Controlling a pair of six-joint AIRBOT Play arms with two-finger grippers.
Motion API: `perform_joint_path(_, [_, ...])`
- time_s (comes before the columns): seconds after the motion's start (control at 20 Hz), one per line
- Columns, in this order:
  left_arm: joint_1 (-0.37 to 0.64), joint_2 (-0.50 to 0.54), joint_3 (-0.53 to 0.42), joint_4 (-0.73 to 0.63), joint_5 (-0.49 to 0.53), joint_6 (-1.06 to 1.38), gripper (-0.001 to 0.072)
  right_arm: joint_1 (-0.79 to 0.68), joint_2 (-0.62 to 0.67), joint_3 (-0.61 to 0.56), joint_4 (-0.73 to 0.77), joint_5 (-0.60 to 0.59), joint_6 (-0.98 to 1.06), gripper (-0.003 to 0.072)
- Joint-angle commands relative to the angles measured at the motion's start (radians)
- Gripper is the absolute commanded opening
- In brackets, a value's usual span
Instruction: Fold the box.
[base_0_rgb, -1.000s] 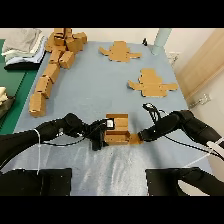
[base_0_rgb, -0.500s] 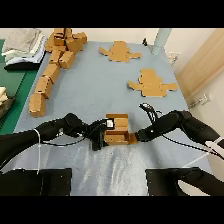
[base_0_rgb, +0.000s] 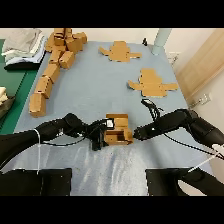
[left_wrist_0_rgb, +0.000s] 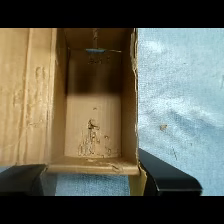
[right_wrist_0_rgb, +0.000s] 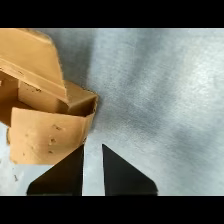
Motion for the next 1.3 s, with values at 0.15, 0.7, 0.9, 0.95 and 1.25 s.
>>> perform_joint_path(0.15, [-0.001, 0.0, 0.001, 0.0, 0.0, 0.0, 0.0394, 0.001, 0.0, 0.009, 0.049, 0.006, 0.002, 0.0315])
perform_joint_path(0.7, [-0.001, 0.0, 0.001, 0.0, 0.0, 0.0, 0.0394, 0.002, -0.03, 0.012, 0.067, 0.056, 0.067, 0.0365])
perform_joint_path(0.9, [-0.001, 0.0, 0.001, 0.0, 0.0, 0.0, 0.0394, 0.096, -0.053, 0.012, 0.034, 0.111, 0.143, 0.0365])
perform_joint_path(0.95, [-0.001, 0.0, 0.001, 0.0, 0.0, 0.0, 0.0394, 0.127, -0.059, 0.012, 0.018, 0.145, 0.18, 0.0365])
perform_joint_path(1.25, [-0.001, 0.0, 0.001, 0.0, 0.0, 0.0, 0.0394, 0.265, -0.135, 0.083, -0.216, 0.156, 0.507, 0.0363])
